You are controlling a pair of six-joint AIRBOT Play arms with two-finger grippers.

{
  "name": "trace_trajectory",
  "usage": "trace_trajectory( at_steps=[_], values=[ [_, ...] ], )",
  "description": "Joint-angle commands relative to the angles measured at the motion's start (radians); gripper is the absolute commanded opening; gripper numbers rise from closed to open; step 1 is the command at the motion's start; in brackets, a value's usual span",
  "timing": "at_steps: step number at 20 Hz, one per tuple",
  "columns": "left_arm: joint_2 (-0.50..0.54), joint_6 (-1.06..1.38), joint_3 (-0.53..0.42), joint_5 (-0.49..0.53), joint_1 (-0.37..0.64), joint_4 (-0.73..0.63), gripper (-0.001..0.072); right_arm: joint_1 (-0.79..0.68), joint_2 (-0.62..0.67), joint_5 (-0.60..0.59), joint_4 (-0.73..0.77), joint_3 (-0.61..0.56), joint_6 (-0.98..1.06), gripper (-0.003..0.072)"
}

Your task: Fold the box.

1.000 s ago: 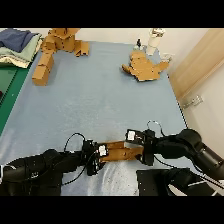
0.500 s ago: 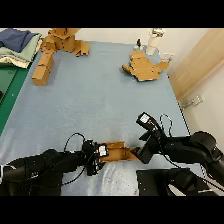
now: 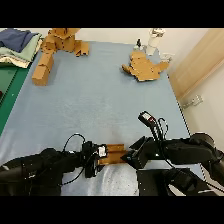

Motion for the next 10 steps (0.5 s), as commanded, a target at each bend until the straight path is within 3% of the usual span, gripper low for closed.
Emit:
trace_trajectory(
  at_steps=[1, 4, 7, 10],
  values=[
    [0.069, -0.106, 0.02, 0.243, 0.081, 0.108, 0.0474, 0.0, -0.001, 0.007, 0.029, 0.0, 0.097, 0.0705],
    [0.115, -0.191, 0.047, 0.378, 0.229, 0.273, 0.0474, 0.0, -0.01, 0.071, 0.009, 0.0, 0.097, 0.0697],
    [0.115, -0.158, 0.063, 0.38, 0.344, 0.322, 0.0474, 0.0, -0.045, 0.106, 0.004, 0.0, 0.097, 0.0697],
    [0.096, -0.045, 0.082, 0.358, 0.37, 0.311, 0.0474, 0.0, -0.104, 0.118, -0.016, 0.0, 0.098, 0.0697]
  ],
)
